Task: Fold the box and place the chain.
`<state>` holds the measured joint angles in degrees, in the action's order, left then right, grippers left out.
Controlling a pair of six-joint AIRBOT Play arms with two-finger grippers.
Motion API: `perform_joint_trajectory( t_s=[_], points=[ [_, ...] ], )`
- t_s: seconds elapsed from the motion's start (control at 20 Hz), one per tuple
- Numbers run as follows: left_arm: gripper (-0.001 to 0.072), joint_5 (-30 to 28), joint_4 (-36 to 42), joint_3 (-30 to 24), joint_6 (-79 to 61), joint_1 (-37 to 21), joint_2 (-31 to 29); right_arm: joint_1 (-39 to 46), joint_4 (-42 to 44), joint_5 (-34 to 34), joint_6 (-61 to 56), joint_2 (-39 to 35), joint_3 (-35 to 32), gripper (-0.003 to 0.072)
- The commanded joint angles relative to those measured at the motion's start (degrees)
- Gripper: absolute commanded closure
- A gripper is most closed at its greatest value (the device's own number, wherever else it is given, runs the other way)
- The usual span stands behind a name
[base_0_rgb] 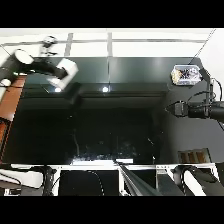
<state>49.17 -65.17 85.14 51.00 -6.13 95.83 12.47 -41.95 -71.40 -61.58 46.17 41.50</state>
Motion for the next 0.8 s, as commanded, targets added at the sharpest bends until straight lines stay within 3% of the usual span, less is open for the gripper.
perform_joint_trajectory(
  t_s=[0.0,0.15,0.35,0.4,0.45,0.6,0.7,0.75],
  points=[
    [0.0405,4.0,-0.4,13.2,5.0,-12.5,9.1,0.0,0.6,1.2,-2.2,0.0,0.0,0.0664],
    [0.0405,4.9,-1.1,23.1,7.7,-16.9,17.7,0.0,1.0,2.6,-2.8,0.0,0.0,0.0664],
    [0.0403,9.5,-1.3,29.6,10.1,-17.9,25.6,0.0,1.0,3.6,-4.7,0.0,0.0,0.0664],
    [0.0309,10.0,-2.3,30.0,9.4,-17.3,26.4,0.0,1.0,4.0,-4.7,0.0,0.0,0.0664],
    [-0.0011,9.4,-4.2,30.0,9.3,-16.4,26.4,0.0,1.0,4.3,-4.7,0.0,0.0,0.0664],
    [-0.0005,11.3,-12.6,35.3,13.5,-13.7,24.4,0.0,1.3,4.3,-4.7,0.0,0.0,0.0664],
    [0.0,11.1,-17.3,36.3,19.2,-12.3,19.3,0.0,1.4,4.7,-4.6,0.0,0.0,0.0664],
    [0.0046,11.6,-18.3,36.1,24.4,-12.0,16.3,0.0,1.4,5.7,-4.6,0.0,0.0,0.0664]
  ],
)
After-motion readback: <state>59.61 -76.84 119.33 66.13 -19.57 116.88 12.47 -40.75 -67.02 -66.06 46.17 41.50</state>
